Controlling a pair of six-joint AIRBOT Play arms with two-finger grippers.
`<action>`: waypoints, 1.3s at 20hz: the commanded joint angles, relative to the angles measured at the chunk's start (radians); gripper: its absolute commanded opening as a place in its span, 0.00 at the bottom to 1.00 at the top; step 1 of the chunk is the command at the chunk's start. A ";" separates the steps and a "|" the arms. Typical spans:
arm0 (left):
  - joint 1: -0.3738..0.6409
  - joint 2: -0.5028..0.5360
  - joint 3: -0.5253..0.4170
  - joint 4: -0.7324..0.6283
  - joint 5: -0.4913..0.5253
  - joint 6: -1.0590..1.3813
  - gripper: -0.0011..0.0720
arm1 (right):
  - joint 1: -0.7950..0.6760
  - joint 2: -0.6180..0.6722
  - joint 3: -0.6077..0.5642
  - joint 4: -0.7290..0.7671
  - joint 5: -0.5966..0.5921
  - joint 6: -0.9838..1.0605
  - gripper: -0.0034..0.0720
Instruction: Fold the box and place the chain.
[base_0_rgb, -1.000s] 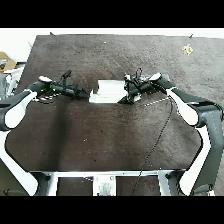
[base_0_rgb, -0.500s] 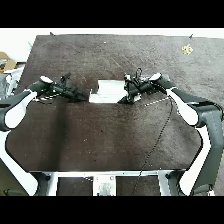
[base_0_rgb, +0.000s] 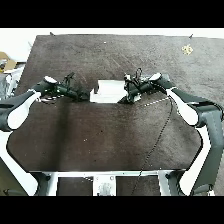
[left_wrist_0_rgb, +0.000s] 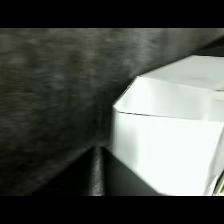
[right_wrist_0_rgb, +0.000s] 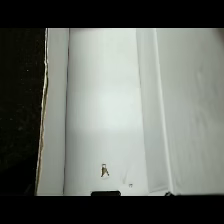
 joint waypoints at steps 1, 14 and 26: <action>-0.001 0.000 0.000 -0.034 -0.016 0.017 0.73 | 0.001 0.000 0.000 0.000 0.000 0.000 0.63; -0.026 0.001 0.097 -0.006 -0.105 0.011 0.65 | 0.001 0.000 0.000 0.000 0.000 0.000 0.63; -0.052 0.001 0.149 0.029 -0.140 -0.018 0.65 | 0.002 0.000 0.000 0.000 0.001 0.000 0.63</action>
